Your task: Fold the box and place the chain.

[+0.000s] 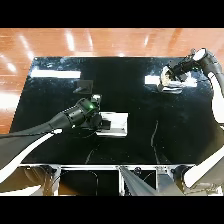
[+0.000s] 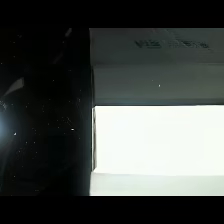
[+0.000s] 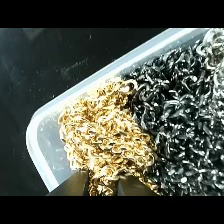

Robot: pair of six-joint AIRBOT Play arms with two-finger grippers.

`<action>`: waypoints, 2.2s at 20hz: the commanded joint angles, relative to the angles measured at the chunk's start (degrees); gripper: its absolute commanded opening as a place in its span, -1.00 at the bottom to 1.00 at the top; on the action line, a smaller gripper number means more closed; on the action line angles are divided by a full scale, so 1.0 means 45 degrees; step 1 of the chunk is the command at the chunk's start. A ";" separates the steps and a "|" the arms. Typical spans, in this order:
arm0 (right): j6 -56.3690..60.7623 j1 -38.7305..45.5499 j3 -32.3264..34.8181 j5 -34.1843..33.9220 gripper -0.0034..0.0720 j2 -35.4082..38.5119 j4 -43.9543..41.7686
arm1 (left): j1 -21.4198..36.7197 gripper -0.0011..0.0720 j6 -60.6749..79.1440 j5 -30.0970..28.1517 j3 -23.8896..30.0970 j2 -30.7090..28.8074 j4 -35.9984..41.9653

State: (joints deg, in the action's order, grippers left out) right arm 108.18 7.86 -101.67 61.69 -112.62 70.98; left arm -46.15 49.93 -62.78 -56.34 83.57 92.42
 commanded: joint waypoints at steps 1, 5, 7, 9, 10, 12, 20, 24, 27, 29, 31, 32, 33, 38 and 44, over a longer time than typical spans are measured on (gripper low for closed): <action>-0.0486 0.0034 -0.0024 0.0539 -0.88 0.0398 -0.0097 | 0.0010 -0.91 0.0005 0.0000 -0.0005 0.0010 -0.0005; -0.1243 0.0311 -0.0024 0.0913 -0.88 0.1792 0.0029 | 0.0010 -0.91 0.0005 0.0005 -0.0005 0.0010 0.0000; -0.1370 0.0457 -0.0024 0.1059 -0.88 0.2584 0.0505 | 0.0010 -0.91 0.0000 0.0005 -0.0005 0.0010 0.0000; -0.1787 0.0588 -0.0024 0.1248 -0.88 0.3303 0.0699 | 0.0010 -0.91 0.0000 0.0005 -0.0005 0.0010 0.0000; -0.1967 0.0656 -0.0024 0.1287 -0.88 0.3677 0.0699 | 0.0010 -0.91 0.0000 0.0000 -0.0005 0.0010 0.0000; -0.2380 0.0738 -0.0024 0.1219 -0.88 0.4415 0.0699 | 0.0010 -0.91 0.0000 0.0000 -0.0005 0.0010 0.0000; -0.3725 0.0928 -0.0097 0.0806 -0.88 0.7184 0.0646 | 0.0010 -0.91 0.0000 -0.0010 -0.0005 0.0010 0.0000; -0.4133 0.0928 -0.0102 0.0738 -0.88 0.8340 0.0651 | 0.0005 -0.91 0.0000 -0.0010 -0.0005 0.0010 0.0005; -0.4197 0.0928 -0.0102 0.0350 -0.88 0.9097 0.0651 | 0.0005 -0.91 0.0000 -0.0010 -0.0005 0.0010 0.0010; -0.4240 0.0928 -0.0136 0.0005 -0.88 0.9481 0.0651 | 0.0000 -0.91 0.0000 -0.0015 -0.0005 0.0010 0.0010; -0.4245 0.0928 -0.0495 -0.0039 -0.88 0.9593 0.0631 | 0.0000 -0.91 0.0000 -0.0049 -0.0005 0.0010 0.0010; -0.4245 0.0928 -0.0767 -0.0029 -0.88 0.9593 0.0622 | -0.0005 -0.91 0.0000 -0.0044 -0.0005 0.0010 0.0010; -0.4245 0.0928 -0.1083 -0.0024 -0.88 0.9593 0.0607 | -0.0005 -0.91 0.0005 -0.0044 -0.0005 0.0010 0.0010; -0.4240 0.0923 -0.2390 0.0578 -0.88 0.9593 0.0481 | -0.0005 -0.91 0.0000 -0.0039 -0.0005 0.0010 0.0010; -0.4571 0.0845 -0.2652 0.1957 -0.88 1.0525 -0.0209 | -0.0044 -0.91 0.0000 -0.0044 -0.0005 0.0010 0.0015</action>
State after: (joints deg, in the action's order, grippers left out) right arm 88.55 11.79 -112.95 67.26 -67.33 71.48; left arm -46.33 49.82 -62.94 -56.34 83.57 92.47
